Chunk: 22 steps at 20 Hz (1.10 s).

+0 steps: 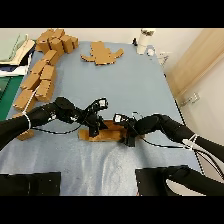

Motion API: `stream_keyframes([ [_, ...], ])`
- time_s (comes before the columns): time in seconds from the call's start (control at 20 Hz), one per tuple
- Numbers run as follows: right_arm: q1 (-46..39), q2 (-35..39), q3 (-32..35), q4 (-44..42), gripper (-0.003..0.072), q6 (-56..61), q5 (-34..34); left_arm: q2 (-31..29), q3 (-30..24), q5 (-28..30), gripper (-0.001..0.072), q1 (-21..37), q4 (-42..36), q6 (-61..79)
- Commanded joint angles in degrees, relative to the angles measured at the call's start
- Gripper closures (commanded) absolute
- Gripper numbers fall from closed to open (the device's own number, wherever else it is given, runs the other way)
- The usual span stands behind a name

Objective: Fold the box.

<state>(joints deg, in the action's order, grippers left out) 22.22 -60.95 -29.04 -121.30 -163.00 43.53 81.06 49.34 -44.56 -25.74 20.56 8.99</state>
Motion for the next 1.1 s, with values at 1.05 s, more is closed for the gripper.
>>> stream_keyframes([
  [1.05, 0.0, -1.8, -2.1, 0.9, 0.0181, -1.6, 2.7, 0.0, 0.0, 0.0, 0.07, 0.0, 0.0, 0.0],
])
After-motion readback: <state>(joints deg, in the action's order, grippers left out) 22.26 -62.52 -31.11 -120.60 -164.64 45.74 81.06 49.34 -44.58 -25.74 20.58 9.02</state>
